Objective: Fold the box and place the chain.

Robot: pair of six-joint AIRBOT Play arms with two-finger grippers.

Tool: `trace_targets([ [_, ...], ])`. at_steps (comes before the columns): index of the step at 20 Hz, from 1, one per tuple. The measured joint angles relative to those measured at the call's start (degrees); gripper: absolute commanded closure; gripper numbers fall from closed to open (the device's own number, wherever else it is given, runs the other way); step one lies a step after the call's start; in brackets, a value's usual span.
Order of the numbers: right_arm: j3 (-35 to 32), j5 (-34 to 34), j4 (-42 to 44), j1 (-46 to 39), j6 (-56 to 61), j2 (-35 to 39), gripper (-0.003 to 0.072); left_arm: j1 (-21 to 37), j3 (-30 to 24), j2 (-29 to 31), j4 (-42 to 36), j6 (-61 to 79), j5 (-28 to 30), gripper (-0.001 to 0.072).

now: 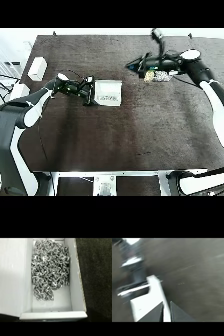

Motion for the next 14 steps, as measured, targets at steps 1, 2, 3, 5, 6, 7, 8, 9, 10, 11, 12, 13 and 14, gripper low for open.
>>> trace_targets([
  [1,0.6,-1.8,0.7,-0.8,0.6,-0.3,0.0554,0.0,0.0,0.0,0.0,0.0,0.0,0.0182],
  [2,1.3,-2.7,1.4,-1.2,0.9,-1.0,0.0556,0.0,0.0,0.0,0.0,0.0,0.0,0.0182],
  [3,2.2,-3.6,1.8,-1.5,1.3,-2.1,0.0562,0.0,0.0,0.0,0.0,0.0,0.0,0.0182],
  [5,3.9,-4.8,2.4,-1.4,1.8,-5.1,0.0573,0.0,0.0,0.0,0.0,0.0,0.0,0.0182],
  [6,4.7,-5.3,2.5,-1.1,1.9,-6.8,0.0573,0.0,0.0,0.0,0.0,0.0,0.0,0.0182],
  [7,5.6,-5.3,2.4,-0.6,2.0,-8.7,0.0608,0.0,0.0,0.0,0.0,0.0,0.0,0.0182],
  [8,6.4,-5.2,2.1,-0.1,2.1,-10.4,0.0612,0.0,0.0,0.0,0.0,0.0,0.0,0.0182],
  [9,7.2,-5.0,1.2,0.6,2.2,-12.2,0.0611,0.0,0.0,0.0,0.0,0.0,0.0,0.0181],
  [10,8.0,-4.5,-0.4,1.4,2.5,-13.8,0.0610,0.0,0.0,0.0,0.0,0.0,0.0,0.0182],
  [11,8.6,-3.8,-2.2,2.3,2.9,-15.0,0.0610,0.0,0.0,0.0,0.0,0.0,0.0,0.0182],
  [12,9.1,-2.7,-4.4,3.3,3.5,-15.9,0.0610,0.0,0.0,0.0,0.0,0.0,0.0,0.0182],
  [13,9.5,-1.7,-6.8,4.3,4.1,-16.5,0.0610,0.0,0.0,0.0,0.0,0.0,0.0,0.0182],
  [14,9.9,-0.4,-9.5,5.3,4.5,-17.1,0.0609,0.0,0.0,0.0,0.0,0.0,0.0,0.0182],
])
